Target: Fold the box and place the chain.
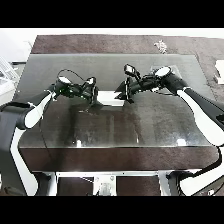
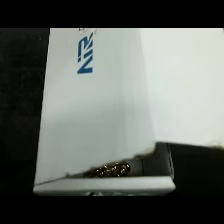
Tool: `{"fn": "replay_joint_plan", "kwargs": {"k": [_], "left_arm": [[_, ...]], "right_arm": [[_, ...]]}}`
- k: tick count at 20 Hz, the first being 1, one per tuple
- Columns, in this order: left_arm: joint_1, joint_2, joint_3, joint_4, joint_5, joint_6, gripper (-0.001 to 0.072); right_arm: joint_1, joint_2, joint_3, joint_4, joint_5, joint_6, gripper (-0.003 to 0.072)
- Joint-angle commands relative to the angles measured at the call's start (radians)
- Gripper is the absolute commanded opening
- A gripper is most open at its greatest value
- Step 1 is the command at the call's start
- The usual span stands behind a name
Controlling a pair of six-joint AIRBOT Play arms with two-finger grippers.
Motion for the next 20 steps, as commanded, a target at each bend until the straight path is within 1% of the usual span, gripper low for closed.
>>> {"fn": "replay_joint_plan", "kwargs": {"k": [1,6,11,13,20], "left_arm": [[0.0,0.001,0.001,0.0,0.0,0.0,0.0485],[0.0,0.001,0.001,0.0,0.0,0.0,0.0485],[0.0,0.001,0.001,0.0,0.0,0.0,0.0485],[0.0,0.001,0.001,0.0,0.0,0.0,0.0485],[0.0,0.001,0.001,0.0,0.0,0.0,0.0485]], "right_arm": [[0.001,0.004,-0.01,0.021,0.003,-0.016,0.0386],[0.002,0.004,-0.01,0.024,-0.007,-0.017,0.0386],[0.027,0.003,-0.042,0.082,-0.097,-0.122,0.0387],[0.034,0.003,-0.047,0.085,-0.127,-0.134,0.0386],[0.037,0.003,-0.047,0.085,-0.137,-0.141,0.0385]]}}
